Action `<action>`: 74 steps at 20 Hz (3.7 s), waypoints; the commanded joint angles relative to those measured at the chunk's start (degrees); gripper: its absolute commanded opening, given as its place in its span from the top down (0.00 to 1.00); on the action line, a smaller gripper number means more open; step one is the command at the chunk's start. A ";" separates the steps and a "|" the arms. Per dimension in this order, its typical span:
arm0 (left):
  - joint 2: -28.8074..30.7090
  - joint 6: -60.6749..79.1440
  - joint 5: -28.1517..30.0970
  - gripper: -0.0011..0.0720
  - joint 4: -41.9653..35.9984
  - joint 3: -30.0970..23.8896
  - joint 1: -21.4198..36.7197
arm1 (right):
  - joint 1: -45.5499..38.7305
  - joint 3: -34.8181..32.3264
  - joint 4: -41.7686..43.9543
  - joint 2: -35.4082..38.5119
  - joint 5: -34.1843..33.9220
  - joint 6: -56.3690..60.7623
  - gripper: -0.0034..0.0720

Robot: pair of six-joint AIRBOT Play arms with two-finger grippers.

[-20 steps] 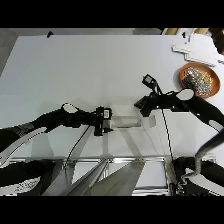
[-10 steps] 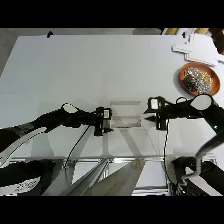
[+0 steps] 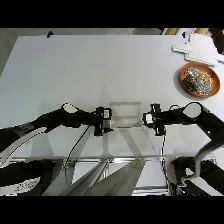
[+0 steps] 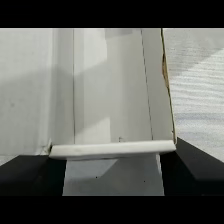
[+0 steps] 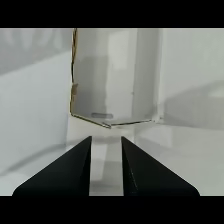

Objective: Fold the box and place the chain.

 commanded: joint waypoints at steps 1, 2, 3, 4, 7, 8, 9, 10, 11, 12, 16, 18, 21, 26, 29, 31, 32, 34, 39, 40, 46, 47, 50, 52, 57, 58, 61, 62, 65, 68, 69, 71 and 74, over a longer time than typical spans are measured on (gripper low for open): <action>0.02 0.00 0.00 0.97 0.02 0.00 0.00 | 0.07 -0.20 3.30 -2.64 -0.70 -0.37 0.72; 0.02 0.00 0.00 0.97 0.02 0.00 0.00 | 0.07 -0.20 4.72 -3.76 -0.70 -0.39 0.72; 0.02 0.00 0.00 0.97 0.02 0.00 0.00 | 0.07 -0.20 5.90 -4.70 -0.68 -0.74 0.73; 0.02 0.00 0.00 0.97 0.02 0.00 0.00 | 0.09 -0.20 7.04 -5.40 -0.66 -1.09 0.73; 0.02 0.00 0.00 0.97 0.02 0.00 0.00 | 0.09 -0.20 10.34 -6.21 -0.70 -1.55 0.75; 0.02 0.00 0.00 0.97 0.02 0.00 0.00 | 0.07 -0.20 11.47 -6.21 -0.63 -2.21 0.75; 0.02 0.00 0.00 0.97 0.02 0.00 0.00 | 0.09 -0.20 12.41 -6.21 -0.59 -2.34 0.75; 0.00 0.00 0.00 0.97 0.02 0.00 0.00 | 0.07 -0.22 13.09 -6.29 -0.61 -2.43 0.75; 0.02 0.00 0.00 0.97 0.02 0.00 0.00 | 0.09 -0.20 13.92 -6.78 -0.55 -2.58 0.75; 0.02 0.00 0.00 0.97 0.02 0.00 0.00 | 0.09 -0.20 14.78 -7.67 -0.37 -2.56 0.75; 0.02 0.00 0.00 0.97 0.02 0.00 0.00 | 2.32 -0.20 16.79 -11.78 -0.39 -2.51 0.50; 0.02 0.00 0.00 0.97 0.02 0.00 0.00 | 2.49 -0.20 16.57 -11.82 -0.55 -2.49 0.40; 0.02 -0.02 0.00 0.97 0.02 0.00 0.00 | 2.49 -0.20 15.91 -11.61 -0.42 -0.72 0.38; 0.02 -0.02 0.00 0.97 0.02 0.00 0.00 | -0.94 -0.20 8.39 -3.96 0.15 11.91 0.37; 0.02 0.00 -0.02 0.97 0.02 0.00 0.00 | -3.61 -0.20 7.08 2.38 2.99 24.22 0.37; 0.02 0.00 0.00 0.97 0.02 0.00 0.00 | -4.37 -0.20 7.04 6.05 5.14 27.93 0.39; 0.02 0.00 0.00 0.97 0.02 0.00 0.00 | -4.74 -0.20 7.08 8.02 5.79 29.90 0.53; 0.02 -0.02 0.00 0.97 0.02 0.00 0.00 | -5.79 -0.20 7.02 11.28 5.73 35.65 0.93; 0.00 -0.02 -0.02 0.97 0.02 0.00 0.00 | -15.89 -0.20 6.43 11.17 -0.98 60.43 0.94; 0.02 0.00 -0.02 0.97 0.02 0.00 0.00 | -18.38 -0.20 5.14 10.34 -1.84 64.98 0.94; 0.02 0.00 -0.02 0.97 0.02 0.00 0.00 | -20.15 -0.22 -3.61 -0.59 0.15 77.68 0.94; 0.02 -0.02 -0.02 0.97 0.02 0.00 0.00 | -19.39 -0.22 -3.61 -2.71 1.49 77.68 0.94; 0.02 0.00 -0.02 0.97 0.02 0.00 0.00 | -16.59 -0.22 -3.34 -8.68 3.54 77.68 0.93; 0.02 -0.02 -0.02 0.97 0.02 0.00 0.00 | -14.86 -0.24 -2.32 -11.04 4.46 77.59 0.93; 0.02 -0.02 -0.02 0.97 0.02 0.00 0.00 | -13.22 -0.59 4.42 -10.01 6.95 73.35 0.93; 0.02 0.00 -0.02 0.97 0.02 0.00 0.00 | -13.20 -0.59 5.55 -8.83 7.34 72.59 0.93; 0.00 0.00 -0.07 0.97 0.02 0.00 0.00 | -13.20 -0.59 7.45 -4.85 8.20 72.48 0.76; 0.02 0.00 -0.11 0.97 0.02 0.00 0.00 | -13.20 -0.61 8.07 -3.82 8.79 72.50 0.68; 0.02 0.00 -0.15 0.97 0.02 0.00 0.00 | -13.20 -0.66 11.43 -2.36 10.23 72.48 0.50; 0.02 0.00 -0.15 0.97 0.02 0.00 0.00 | -11.32 -0.92 12.31 -2.25 10.43 72.48 0.48; 0.02 -0.02 -0.15 0.97 0.02 0.00 0.00 | -9.99 -1.14 12.31 -2.25 10.08 72.46 0.46; 0.02 0.00 -0.15 0.97 0.02 0.00 0.00 | -7.45 -1.29 12.31 -2.25 7.76 72.48 0.46; 0.02 -0.02 -0.15 0.97 0.02 0.00 0.00 | -5.97 -1.29 12.22 -2.25 5.81 72.54 0.39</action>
